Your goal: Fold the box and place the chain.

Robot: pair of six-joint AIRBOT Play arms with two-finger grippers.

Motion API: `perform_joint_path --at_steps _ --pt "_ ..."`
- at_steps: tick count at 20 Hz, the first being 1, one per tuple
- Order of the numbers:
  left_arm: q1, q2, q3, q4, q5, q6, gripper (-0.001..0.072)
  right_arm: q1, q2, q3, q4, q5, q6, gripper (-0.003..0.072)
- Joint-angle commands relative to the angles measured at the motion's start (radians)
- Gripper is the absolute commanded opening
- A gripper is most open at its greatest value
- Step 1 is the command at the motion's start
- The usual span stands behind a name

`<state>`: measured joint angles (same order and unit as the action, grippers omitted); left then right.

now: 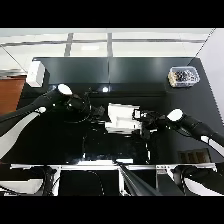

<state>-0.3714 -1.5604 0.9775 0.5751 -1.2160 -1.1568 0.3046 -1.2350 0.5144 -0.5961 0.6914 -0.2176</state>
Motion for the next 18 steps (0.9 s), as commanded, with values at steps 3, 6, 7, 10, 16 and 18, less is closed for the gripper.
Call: perform_joint_path --at_steps 3,6,7,10,16,18 --pt "-0.079 0.0 0.08 0.186 0.006 -0.204 0.0485 0.001 0.0 0.0 0.0 0.0 0.0 0.031" --pt "-0.115 0.0 0.12 0.268 0.011 -0.276 0.0485 0.001 0.0 0.0 0.0 0.0 0.0 0.031" --pt "-0.124 0.0 0.132 0.282 0.01 -0.292 0.0485 0.001 0.0 0.0 0.0 0.0 0.0 0.031" --pt "-0.144 0.0 0.161 0.284 0.007 -0.292 0.0272 0.001 0.0 0.0 0.0 0.0 0.0 0.031" --pt "-0.175 0.0 0.167 0.365 0.005 -0.403 0.027 0.001 0.0 0.0 0.0 0.0 0.0 0.031" --pt "-0.188 0.0 0.167 0.404 0.009 -0.426 0.027 0.001 0.0 0.0 0.0 0.0 0.0 0.031"
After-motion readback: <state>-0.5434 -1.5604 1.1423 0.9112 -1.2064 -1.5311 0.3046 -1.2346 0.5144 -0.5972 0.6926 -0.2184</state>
